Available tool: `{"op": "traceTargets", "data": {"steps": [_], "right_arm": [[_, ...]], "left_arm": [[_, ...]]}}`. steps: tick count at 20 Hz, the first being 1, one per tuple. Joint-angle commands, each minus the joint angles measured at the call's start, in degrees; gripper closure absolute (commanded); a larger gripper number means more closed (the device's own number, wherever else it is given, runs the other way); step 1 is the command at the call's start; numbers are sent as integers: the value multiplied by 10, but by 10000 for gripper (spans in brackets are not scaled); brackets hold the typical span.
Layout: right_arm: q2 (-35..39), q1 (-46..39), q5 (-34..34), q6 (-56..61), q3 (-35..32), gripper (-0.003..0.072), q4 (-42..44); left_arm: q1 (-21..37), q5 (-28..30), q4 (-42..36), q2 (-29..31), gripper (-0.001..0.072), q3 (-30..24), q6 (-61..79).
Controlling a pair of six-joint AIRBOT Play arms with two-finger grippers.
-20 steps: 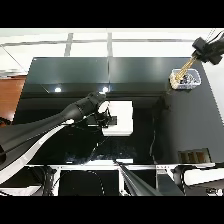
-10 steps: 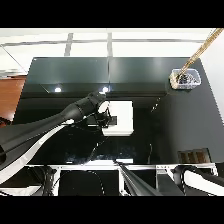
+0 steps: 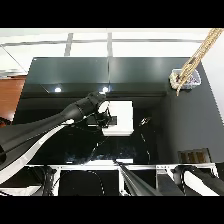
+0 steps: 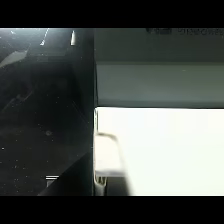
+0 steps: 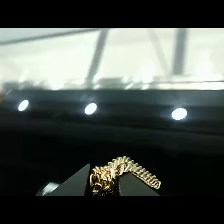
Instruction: Fold the box and place the chain.
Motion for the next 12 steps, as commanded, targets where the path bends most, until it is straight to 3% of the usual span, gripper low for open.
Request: {"op": "traceTargets", "data": {"steps": [1,4,12], "right_arm": [[13,68,80,-15,-1,676,42],[13,143,107,-8,-18,675,43],[-17,262,55,7,-22,675,41]], "left_arm": [[0,0,0,0,680,0,0],[0,-1,0,0,680,0,0],[0,0,0,0,680,0,0]]}}
